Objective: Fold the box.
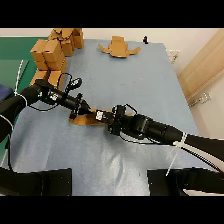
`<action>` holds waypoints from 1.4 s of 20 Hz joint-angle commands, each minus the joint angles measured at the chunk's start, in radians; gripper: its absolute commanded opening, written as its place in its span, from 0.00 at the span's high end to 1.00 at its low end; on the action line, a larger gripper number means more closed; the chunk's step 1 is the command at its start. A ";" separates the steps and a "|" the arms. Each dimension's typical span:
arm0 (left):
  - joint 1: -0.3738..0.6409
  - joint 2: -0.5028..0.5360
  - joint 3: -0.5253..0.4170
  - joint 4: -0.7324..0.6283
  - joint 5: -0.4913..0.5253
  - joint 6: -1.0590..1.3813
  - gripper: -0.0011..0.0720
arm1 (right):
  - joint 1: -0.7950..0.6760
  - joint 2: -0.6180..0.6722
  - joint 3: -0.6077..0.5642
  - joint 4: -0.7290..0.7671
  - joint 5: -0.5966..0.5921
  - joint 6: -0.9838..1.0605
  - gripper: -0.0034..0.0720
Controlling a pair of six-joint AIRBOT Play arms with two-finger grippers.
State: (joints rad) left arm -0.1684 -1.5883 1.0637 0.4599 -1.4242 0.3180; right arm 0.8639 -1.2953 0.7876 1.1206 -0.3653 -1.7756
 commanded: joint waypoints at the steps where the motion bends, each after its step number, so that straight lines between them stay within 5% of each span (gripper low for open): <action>1: 0.000 -0.001 0.000 -0.003 0.000 -0.002 0.97 | -0.011 -0.014 0.001 0.122 0.018 -0.070 0.11; 7: 0.000 -0.001 0.000 -0.003 0.008 -0.002 0.97 | -0.103 -0.050 0.047 0.567 -0.033 -0.576 0.13; 11: 0.000 -0.001 0.000 -0.003 0.019 -0.002 0.97 | -0.174 -0.121 0.148 0.748 -0.231 -0.767 0.14; 28: 0.000 -0.001 0.000 -0.003 0.041 -0.001 0.97 | -0.210 -0.164 0.185 0.877 -0.280 -0.889 0.18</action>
State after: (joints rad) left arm -0.1684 -1.5883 1.0637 0.4583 -1.3876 0.3172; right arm 0.6544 -1.4506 0.9710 1.9869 -0.6441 -2.6568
